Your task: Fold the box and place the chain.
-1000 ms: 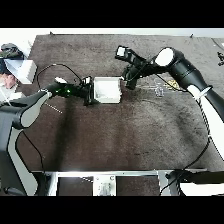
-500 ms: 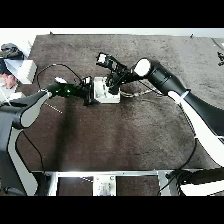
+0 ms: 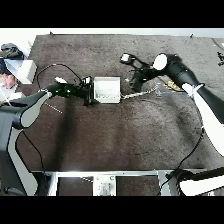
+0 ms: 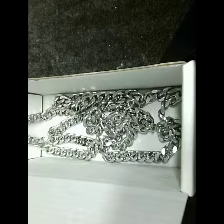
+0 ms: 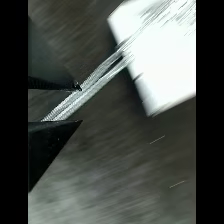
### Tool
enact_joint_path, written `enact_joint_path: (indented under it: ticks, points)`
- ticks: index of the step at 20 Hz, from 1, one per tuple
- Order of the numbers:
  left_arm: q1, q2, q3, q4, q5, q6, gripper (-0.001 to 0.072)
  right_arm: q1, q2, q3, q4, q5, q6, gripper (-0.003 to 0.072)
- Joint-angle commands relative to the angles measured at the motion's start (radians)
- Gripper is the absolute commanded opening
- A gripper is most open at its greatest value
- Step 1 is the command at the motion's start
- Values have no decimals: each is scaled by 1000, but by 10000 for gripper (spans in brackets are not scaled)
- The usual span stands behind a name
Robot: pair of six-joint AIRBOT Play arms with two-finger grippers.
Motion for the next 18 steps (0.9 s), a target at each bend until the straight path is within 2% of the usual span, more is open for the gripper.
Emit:
enact_joint_path:
  ticks: [1, 4, 5, 6, 14, 18]
  points:
    - [0, 0, 0, 0, 0, 0, 366, -116, -18, 0, -77, 46, -48, 224]
    - [0, 0, 0, 0, 0, 0, 366, -151, -68, 1, -131, 82, -97, 226]
    - [0, 0, 0, 0, 0, 0, 365, -152, -90, 2, -151, 84, -114, 298]
    - [0, 0, 0, 0, 0, 0, 366, -151, -109, 3, -168, 86, -135, 326]
    - [0, 0, 0, 0, 0, 0, 366, -149, -240, 105, -187, 103, -191, 326]
    - [0, 0, 0, 0, 0, 0, 366, -140, -273, 109, -182, 87, -216, 324]
